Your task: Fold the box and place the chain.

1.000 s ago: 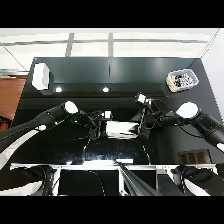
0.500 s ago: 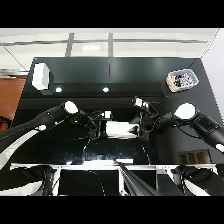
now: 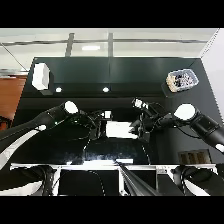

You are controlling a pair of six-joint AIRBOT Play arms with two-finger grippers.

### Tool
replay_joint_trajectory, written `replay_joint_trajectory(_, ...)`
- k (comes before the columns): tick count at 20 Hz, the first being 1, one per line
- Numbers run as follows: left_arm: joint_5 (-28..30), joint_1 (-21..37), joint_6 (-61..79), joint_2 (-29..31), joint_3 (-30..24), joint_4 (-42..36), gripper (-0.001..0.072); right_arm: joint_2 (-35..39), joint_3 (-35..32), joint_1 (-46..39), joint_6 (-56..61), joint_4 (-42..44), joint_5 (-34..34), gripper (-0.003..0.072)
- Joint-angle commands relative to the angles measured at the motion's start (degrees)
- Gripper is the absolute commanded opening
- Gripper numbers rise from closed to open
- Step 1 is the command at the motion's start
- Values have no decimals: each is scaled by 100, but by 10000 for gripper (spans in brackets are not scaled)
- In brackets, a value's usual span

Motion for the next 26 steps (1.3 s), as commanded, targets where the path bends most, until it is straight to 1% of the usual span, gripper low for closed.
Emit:
replay_joint_trajectory(1, 0, -2, -2, -4, 4, 0, 464, -4, 0, 7, 11, -33, 2, 356)
replay_joint_trajectory(2, -2, -2, 0, -4, 4, 0, 464, -4, 0, 7, 17, -35, -48, 509)
replay_joint_trajectory(3, 0, 0, 0, -4, 4, 0, 464, -4, 0, 7, 17, -35, -118, 531)
replay_joint_trajectory(7, 0, -2, 0, -4, 4, 0, 464, -4, 0, 7, 15, -103, -374, 529)
replay_joint_trajectory(8, 0, -2, -2, -4, 4, 0, 464, -4, 0, 7, 15, -120, -385, 504)
replay_joint_trajectory(9, 0, -2, 0, -4, 4, 0, 464, -4, 0, 7, 17, -125, -385, 422)
replay_joint_trajectory(10, 0, -2, 0, -4, 4, -2, 464, -4, 0, 7, 17, -127, -385, 415)
replay_joint_trajectory(11, 0, -2, 0, -4, 4, 0, 464, -4, 0, 7, 15, -129, -369, 323)
replay_joint_trajectory(12, 0, -2, 0, -4, 4, 0, 464, -4, 0, 7, 17, -155, -365, 272)
replay_joint_trajectory(17, 0, -2, 0, -4, 4, 0, 464, -7, 0, 20, 61, -315, -361, 269)
replay_joint_trajectory(18, 0, -2, 0, -4, 4, 0, 464, -7, 0, 20, 61, -317, -341, 243)
replay_joint_trajectory(26, 0, -2, 0, -4, 4, 0, 464, -9, -2, 20, 103, -315, -315, 245)
